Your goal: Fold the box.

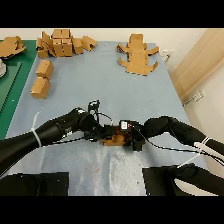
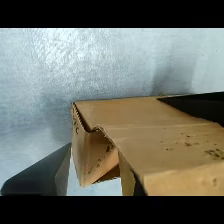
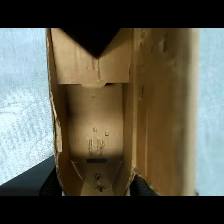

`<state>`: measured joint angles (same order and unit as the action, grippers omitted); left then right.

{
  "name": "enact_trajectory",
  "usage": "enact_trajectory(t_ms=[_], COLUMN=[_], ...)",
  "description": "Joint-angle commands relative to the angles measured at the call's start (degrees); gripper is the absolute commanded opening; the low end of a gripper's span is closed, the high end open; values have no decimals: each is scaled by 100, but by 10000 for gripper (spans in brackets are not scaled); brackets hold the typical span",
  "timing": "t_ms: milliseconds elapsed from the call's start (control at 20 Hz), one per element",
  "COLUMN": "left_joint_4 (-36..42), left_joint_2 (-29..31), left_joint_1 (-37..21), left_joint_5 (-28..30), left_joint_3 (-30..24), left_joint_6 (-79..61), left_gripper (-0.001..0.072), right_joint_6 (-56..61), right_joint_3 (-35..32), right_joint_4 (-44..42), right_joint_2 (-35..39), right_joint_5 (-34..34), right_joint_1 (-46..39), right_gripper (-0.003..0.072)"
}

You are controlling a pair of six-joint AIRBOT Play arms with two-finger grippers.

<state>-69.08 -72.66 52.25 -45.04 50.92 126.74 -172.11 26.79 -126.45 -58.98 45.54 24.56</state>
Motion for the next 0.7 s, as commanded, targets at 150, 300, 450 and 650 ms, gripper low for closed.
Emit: enact_trajectory(t_ms=[150, 300, 450, 650], left_joint_4=[-339, -533, -772, -855], left_joint_2=[-535, -739, -844, -855], left_joint_1=[219, 278, 330, 339], left_joint_5=[-269, -579, -717, -667], left_joint_3=[595, 623, 636, 640], left_joint_6=[348, 732, 940, 933], left_gripper=[423, 423, 423, 421], right_joint_6=[4, 4, 4, 7], right_joint_3=[4, 4, 4, 4], right_joint_4=[13, 13, 13, 13], right_joint_2=[0, 2, 2, 2], right_joint_5=[0, -2, -2, -2], right_joint_1=[-2, -2, -2, -2], right_gripper=[526, 526, 526, 527])
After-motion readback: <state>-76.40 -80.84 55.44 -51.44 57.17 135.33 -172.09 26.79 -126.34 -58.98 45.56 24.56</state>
